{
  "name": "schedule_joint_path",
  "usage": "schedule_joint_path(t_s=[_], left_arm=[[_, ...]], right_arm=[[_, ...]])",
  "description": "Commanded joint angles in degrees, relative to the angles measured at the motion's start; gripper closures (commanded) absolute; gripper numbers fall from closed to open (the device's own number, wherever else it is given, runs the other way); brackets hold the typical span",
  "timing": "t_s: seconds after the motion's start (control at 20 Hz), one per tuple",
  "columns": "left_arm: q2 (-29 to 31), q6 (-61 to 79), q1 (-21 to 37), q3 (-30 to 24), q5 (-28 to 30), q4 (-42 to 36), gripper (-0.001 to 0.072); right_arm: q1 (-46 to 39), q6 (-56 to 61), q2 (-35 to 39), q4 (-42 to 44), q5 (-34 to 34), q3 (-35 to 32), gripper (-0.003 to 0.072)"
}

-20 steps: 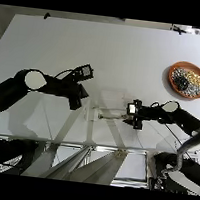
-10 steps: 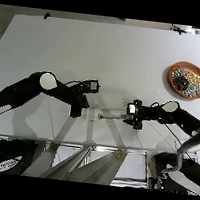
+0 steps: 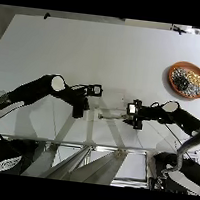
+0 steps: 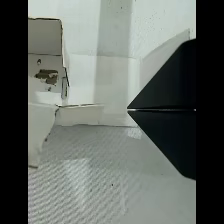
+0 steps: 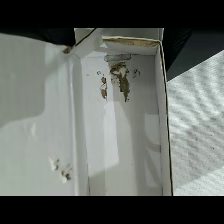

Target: Fold the box and place the chain.

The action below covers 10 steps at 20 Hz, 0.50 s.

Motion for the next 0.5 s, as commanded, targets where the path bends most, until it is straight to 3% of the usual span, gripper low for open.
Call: schedule_joint_path(t_s=[0.0,0.1,0.2,0.45], left_arm=[[-1.01,3.50,-0.33,0.02,0.24,0.24,0.0697],[-1.05,6.38,-0.66,0.02,0.22,0.22,0.0656],[-1.05,9.07,-1.55,0.02,1.07,-0.04,0.0438],[-1.79,10.21,-3.52,0.02,5.38,0.00,0.0438]], right_arm=[[0.04,0.02,0.04,0.00,0.00,0.04,0.0285],[0.04,0.02,0.04,0.00,0.00,0.04,0.0285],[0.04,0.02,0.04,0.00,0.00,0.04,0.0285],[0.04,0.02,0.04,0.00,0.00,0.04,0.0285]])
